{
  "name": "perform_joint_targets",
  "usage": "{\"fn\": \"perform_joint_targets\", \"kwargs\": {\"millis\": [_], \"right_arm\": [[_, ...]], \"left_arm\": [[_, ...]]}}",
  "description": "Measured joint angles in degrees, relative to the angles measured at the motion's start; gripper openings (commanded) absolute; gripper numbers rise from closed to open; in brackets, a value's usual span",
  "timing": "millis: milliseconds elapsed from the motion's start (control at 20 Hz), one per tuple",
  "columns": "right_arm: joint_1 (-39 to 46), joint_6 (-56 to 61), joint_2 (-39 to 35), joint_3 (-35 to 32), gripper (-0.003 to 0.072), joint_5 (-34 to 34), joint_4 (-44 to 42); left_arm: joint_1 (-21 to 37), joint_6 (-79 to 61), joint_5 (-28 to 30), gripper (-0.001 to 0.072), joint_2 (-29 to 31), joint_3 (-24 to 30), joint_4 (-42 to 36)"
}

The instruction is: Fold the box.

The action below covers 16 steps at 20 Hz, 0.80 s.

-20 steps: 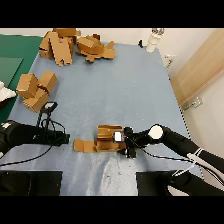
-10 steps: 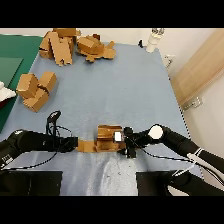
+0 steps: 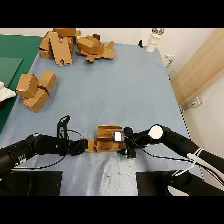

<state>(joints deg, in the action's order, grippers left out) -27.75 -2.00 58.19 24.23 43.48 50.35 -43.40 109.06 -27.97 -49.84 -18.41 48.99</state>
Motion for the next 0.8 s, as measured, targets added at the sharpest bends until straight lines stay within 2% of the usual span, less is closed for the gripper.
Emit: {"fn": "perform_joint_targets", "kwargs": {"millis": [300, 800], "right_arm": [[0.00, 0.00, 0.00, 0.00, 0.0563, 0.00, 0.00], [0.00, 0.00, 0.00, 0.00, 0.0563, 0.00, 0.00]], "left_arm": [[-4.17, -0.22, 4.52, 0.0013, -0.68, -1.70, -3.21], [-5.11, -0.15, 6.43, 0.0015, -0.76, -4.66, -3.87]]}}
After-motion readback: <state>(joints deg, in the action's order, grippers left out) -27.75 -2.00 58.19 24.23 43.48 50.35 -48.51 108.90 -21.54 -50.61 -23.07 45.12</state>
